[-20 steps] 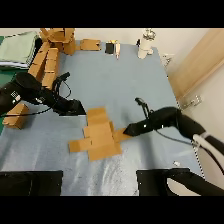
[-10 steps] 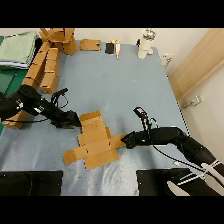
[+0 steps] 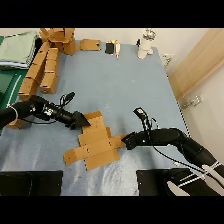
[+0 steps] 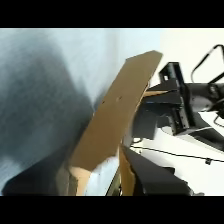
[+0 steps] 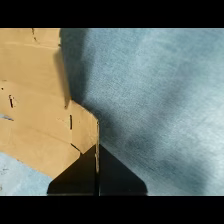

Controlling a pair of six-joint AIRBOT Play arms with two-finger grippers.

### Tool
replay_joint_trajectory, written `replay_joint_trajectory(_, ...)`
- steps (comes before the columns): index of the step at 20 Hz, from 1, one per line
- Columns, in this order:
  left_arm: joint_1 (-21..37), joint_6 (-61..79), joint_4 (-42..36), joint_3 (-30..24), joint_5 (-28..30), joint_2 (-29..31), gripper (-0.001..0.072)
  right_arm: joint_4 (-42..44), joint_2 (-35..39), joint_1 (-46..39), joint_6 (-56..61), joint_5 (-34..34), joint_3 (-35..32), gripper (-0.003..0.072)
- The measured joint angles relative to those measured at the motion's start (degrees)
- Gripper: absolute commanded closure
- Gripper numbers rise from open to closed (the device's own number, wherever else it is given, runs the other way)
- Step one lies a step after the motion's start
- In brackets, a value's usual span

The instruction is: Fold the box.

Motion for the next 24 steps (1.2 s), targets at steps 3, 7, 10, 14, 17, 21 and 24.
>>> replay_joint_trajectory(3,-0.22,3.37,-1.9,-0.02,-1.49,-1.49,0.0288,-0.24,0.0,0.0,0.33,0.13,0.0,0.0686)
replay_joint_trajectory(7,-0.35,5.03,0.15,-0.02,-3.52,-2.14,0.029,-0.42,0.0,0.0,0.63,0.15,0.0,0.0686)
replay_joint_trajectory(10,-0.35,5.62,1.49,-0.02,-3.58,-2.32,0.0445,-0.5,0.0,0.0,0.79,0.17,-0.02,0.0686)
replay_joint_trajectory(14,-0.46,7.54,1.38,-0.02,-1.81,-2.36,0.0474,-0.59,0.0,0.0,1.16,0.2,-0.02,0.0686)
replay_joint_trajectory(17,-0.46,9.31,0.11,-0.02,-0.98,-2.36,0.0475,-0.81,0.0,0.0,1.16,0.2,-0.02,0.0685)
replay_joint_trajectory(21,-0.46,10.43,-0.83,-0.02,-0.35,-2.4,0.0475,-1.05,0.02,0.0,1.18,0.2,0.0,0.0685)
replay_joint_trajectory(24,-0.81,10.99,-1.03,-0.02,-0.22,-2.4,0.051,-1.36,0.02,0.0,1.18,0.2,-0.02,0.0685)
